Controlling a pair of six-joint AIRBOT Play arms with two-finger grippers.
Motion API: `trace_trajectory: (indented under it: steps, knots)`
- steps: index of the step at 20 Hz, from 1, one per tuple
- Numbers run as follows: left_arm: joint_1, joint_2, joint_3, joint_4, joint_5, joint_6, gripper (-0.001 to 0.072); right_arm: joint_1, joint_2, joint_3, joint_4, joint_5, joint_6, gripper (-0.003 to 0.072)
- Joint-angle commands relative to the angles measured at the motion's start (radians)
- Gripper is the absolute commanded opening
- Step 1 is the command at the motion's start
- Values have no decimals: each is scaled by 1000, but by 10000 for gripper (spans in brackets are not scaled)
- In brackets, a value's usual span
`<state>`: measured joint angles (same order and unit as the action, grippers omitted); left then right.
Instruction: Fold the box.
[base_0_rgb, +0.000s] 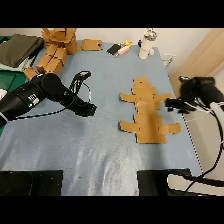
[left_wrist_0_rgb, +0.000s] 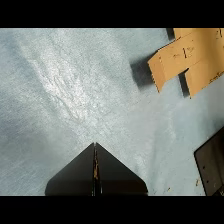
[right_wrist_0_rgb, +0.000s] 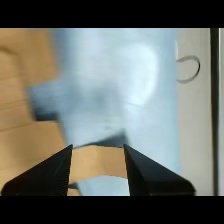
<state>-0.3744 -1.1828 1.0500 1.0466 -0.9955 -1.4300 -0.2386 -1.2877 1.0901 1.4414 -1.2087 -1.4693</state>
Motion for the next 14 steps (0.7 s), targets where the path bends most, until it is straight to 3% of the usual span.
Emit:
trace_trajectory:
  steps: [1,5,8,14]
  knots:
    - [0,-1,1,-2,13,0,12,-312,-15,-3,180,-29,-215,484]
    - [0,-2,1,-9,105,0,12,-432,-100,-6,250,-108,-417,480]
    - [0,-2,1,-29,126,0,12,-432,-154,-24,435,-174,-622,435]
    - [0,-2,1,-67,124,0,12,-367,-159,-46,487,-185,-679,436]
